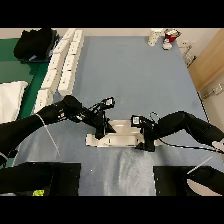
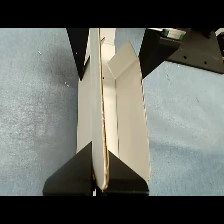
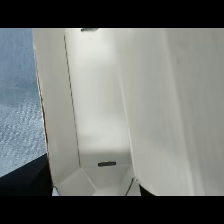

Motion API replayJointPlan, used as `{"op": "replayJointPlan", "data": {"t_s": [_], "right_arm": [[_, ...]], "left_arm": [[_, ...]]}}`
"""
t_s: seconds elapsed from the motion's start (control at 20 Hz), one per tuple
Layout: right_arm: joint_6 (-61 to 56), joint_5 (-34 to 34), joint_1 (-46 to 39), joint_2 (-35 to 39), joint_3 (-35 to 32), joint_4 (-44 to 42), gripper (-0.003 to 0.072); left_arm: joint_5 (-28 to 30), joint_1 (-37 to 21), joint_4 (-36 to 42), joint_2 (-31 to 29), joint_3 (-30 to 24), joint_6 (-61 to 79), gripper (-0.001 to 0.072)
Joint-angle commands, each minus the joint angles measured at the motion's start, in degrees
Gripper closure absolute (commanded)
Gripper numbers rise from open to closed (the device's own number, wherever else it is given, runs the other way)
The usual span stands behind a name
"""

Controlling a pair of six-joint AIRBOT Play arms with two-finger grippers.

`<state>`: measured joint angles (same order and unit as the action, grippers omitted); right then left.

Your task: Fold the box.

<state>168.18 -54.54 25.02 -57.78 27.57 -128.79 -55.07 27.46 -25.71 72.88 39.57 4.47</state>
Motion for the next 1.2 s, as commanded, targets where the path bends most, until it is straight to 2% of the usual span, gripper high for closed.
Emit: {"op": "replayJointPlan", "data": {"t_s": [0.0,0.2,0.55,0.7,0.75,0.8,0.85,0.9,1.0,1.15], "right_arm": [[-0.8,-0.2,0.1,0.0,0.0,0.4,-0.0032],[-0.8,0.3,0.1,0.7,-1.2,0.5,-0.0033],[3.8,6.4,0.1,2.5,-4.0,0.8,-0.0029],[3.8,6.7,0.1,2.5,-4.1,0.4,-0.0019],[3.8,6.7,0.1,2.5,-4.1,0.4,0.0001],[3.8,6.7,0.1,2.5,-4.2,0.4,0.0089],[3.8,6.7,0.1,2.5,-4.3,0.4,0.0121],[3.8,6.8,0.1,2.5,-4.6,0.4,0.0123],[3.8,6.8,0.1,2.5,-5.0,0.4,0.0224],[3.8,6.8,0.1,2.5,-5.1,0.4,0.0224]], "left_arm": [[0.0,0.0,0.0,0.0,0.1,0.0,0.0697],[0.0,0.0,0.0,0.0,0.1,0.0,0.0697],[0.0,0.0,0.0,0.0,0.1,0.0,0.0697],[0.0,0.0,0.0,0.0,0.1,0.0,0.0698],[0.0,0.0,0.0,0.0,0.1,0.0,0.0697],[0.0,0.0,0.0,0.0,0.1,0.0,0.0698],[0.0,0.0,0.0,0.0,0.1,0.0,0.0698],[0.0,0.0,0.0,0.0,0.1,0.0,0.0698],[0.0,0.0,0.0,0.0,0.1,0.0,0.0697],[0.0,0.0,0.0,0.0,0.1,0.0,0.0698]]}}
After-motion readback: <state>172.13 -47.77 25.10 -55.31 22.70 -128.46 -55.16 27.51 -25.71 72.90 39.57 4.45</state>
